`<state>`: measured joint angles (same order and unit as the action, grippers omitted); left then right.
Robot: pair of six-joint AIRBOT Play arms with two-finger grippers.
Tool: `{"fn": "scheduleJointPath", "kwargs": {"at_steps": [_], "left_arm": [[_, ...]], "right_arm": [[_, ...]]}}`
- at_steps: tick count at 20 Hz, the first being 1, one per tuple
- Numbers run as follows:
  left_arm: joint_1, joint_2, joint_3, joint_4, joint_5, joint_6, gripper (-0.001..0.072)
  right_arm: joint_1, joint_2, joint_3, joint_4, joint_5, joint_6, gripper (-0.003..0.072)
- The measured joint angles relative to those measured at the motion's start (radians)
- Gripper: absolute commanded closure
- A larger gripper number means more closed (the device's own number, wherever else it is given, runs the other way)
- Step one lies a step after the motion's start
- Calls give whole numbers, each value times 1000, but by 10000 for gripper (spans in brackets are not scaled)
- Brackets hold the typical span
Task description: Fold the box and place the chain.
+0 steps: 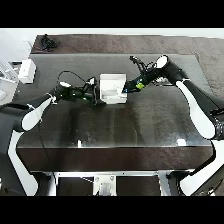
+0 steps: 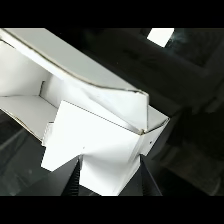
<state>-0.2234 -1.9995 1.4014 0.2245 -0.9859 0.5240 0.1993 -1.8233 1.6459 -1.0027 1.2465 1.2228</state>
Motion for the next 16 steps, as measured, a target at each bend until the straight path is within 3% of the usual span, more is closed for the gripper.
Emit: {"fn": "scheduleJointPath", "kwargs": {"at_steps": [16], "left_arm": [[0,0,0,-1,0,-1,243]], "right_arm": [[114,-5,37,-235,-42,158,284]]}}
